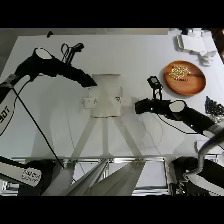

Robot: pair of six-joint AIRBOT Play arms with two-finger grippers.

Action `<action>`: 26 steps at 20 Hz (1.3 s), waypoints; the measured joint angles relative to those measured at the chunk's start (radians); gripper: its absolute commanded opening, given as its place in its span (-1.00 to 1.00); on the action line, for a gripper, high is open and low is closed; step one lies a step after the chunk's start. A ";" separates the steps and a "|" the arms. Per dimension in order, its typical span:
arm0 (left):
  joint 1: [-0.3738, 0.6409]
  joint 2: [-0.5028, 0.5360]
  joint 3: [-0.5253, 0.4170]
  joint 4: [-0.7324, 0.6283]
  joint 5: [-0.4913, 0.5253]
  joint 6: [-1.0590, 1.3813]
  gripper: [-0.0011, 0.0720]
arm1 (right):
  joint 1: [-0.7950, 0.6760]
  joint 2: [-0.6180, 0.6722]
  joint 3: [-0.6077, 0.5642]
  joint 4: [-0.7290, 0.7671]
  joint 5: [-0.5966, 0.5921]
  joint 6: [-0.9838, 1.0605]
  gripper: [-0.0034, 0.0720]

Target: Fold the box and place the chain.

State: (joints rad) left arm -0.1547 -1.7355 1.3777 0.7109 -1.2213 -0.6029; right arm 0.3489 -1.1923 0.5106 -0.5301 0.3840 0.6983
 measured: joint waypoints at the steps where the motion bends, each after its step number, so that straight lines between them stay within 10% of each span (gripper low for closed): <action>1: -0.020 -0.011 0.001 0.003 -0.002 0.019 0.76 | 0.000 0.000 0.000 0.000 0.000 0.000 -0.88; 3: -0.052 -0.032 0.002 0.008 -0.005 0.047 0.59 | 0.000 0.000 0.000 0.000 0.000 0.000 -0.88; 6: -0.082 -0.061 0.003 0.013 -0.008 0.072 -0.93 | 0.000 0.000 0.000 0.000 0.002 0.000 -0.88; 11: -0.093 -0.076 0.003 0.012 -0.011 0.135 -0.94 | 0.000 0.000 0.000 0.000 -0.002 0.000 -0.79; 15: -0.089 -0.069 0.003 0.024 -0.019 0.172 -0.95 | 0.000 0.011 0.000 0.000 0.033 0.001 0.07; 26: -0.083 0.208 -0.006 0.073 0.022 0.223 -0.95 | -0.051 0.302 0.002 -0.020 -0.024 0.028 0.07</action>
State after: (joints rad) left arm -0.2375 -1.5272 1.3712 0.7841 -1.1992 -0.3801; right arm 0.2977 -0.8902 0.5125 -0.5499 0.3603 0.7265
